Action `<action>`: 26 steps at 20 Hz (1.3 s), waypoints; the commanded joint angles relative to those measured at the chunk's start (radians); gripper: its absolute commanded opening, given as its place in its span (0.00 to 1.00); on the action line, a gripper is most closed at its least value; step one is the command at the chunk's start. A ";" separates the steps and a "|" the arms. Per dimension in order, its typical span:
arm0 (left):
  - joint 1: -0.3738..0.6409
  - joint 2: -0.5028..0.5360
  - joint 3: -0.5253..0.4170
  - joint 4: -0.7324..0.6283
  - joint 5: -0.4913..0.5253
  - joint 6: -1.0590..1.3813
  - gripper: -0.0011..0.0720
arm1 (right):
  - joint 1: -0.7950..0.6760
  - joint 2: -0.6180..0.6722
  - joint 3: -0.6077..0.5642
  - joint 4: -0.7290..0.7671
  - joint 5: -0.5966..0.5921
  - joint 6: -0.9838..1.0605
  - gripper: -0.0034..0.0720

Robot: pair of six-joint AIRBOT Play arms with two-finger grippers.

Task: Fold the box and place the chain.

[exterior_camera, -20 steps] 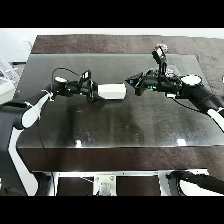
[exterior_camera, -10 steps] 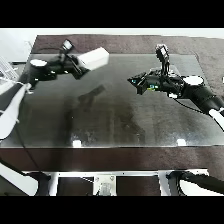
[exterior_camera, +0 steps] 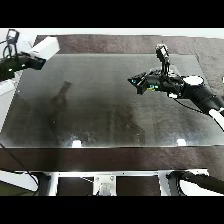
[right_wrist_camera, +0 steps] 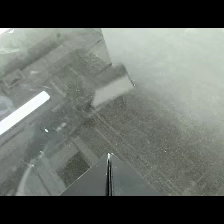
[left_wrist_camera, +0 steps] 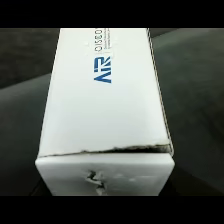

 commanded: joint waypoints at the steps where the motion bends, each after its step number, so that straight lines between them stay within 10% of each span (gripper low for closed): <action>1: 0.079 0.005 -0.074 0.037 0.106 -0.038 0.04 | 0.000 -0.001 0.000 0.000 -0.001 0.000 0.05; 20: 0.087 -0.092 -0.220 -0.002 0.212 0.101 0.05 | 0.002 -0.009 -0.040 0.008 -0.004 0.000 0.05; 21: 0.087 -0.092 -0.220 -0.002 0.198 0.123 0.38 | 0.002 -0.011 -0.049 0.008 -0.010 0.000 0.05; 22: 0.087 -0.092 -0.220 -0.005 0.209 0.124 0.98 | 0.002 -0.015 -0.051 0.008 -0.010 0.000 0.05; 26: 0.088 -0.083 -0.216 0.025 0.207 0.128 1.00 | 0.002 -0.019 -0.052 0.029 -0.009 0.000 0.05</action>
